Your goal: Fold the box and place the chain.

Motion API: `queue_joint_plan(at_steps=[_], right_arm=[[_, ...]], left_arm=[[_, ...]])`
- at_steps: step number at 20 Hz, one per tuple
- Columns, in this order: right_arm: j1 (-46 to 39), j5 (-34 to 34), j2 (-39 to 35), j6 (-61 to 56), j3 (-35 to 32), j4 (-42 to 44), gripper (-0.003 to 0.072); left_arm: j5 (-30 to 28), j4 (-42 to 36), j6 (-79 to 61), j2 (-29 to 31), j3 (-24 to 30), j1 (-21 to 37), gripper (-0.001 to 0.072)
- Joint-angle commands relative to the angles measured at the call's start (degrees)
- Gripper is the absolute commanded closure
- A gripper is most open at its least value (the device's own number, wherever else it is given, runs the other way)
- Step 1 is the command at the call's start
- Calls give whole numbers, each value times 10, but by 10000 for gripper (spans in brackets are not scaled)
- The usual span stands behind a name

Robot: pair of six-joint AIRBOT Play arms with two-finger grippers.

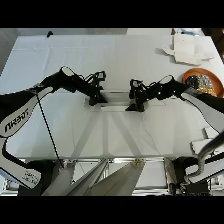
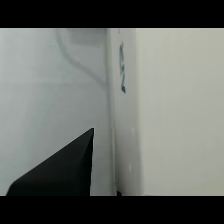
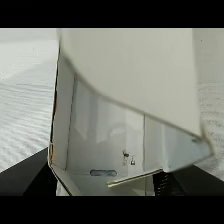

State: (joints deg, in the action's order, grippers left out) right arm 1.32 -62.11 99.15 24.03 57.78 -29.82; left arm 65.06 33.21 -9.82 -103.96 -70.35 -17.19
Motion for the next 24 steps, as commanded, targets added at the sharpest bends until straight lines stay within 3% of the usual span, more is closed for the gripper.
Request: queue_joint_plan(at_steps=[1, 5, 9, 11, 12, 15, 16, 18, 21, 24], right_arm=[[0, 1, 0, 0, 1, 1, 168], [0, 1, 0, 0, 1, 1, 168], [0, 1, 0, 0, 1, 1, 168], [0, 1, 0, 0, 1, 1, 168], [0, 1, 0, 0, 1, 1, 168], [0, 1, 0, 0, 1, 1, 168], [0, 1, 0, 0, 1, 1, 168], [0, 1, 0, 0, 1, 1, 168], [0, 1, 0, 0, 1, 1, 168], [0, 1, 0, 0, 1, 1, 168]], left_arm=[[3, 0, 0, 6, 0, 2, 414], [3, 59, 17, 47, 0, 30, 415], [21, 172, 189, 113, 0, 68, 429], [76, 193, 261, 142, 0, 77, 528], [118, 191, 269, 154, 0, 78, 675], [235, 141, 268, 164, 0, 54, 699], [238, 126, 268, 164, 0, 38, 699], [197, 117, 267, 162, 0, 2, 699], [54, 99, 271, 163, 0, -32, 699], [-93, 65, 326, 162, 0, -27, 701]])
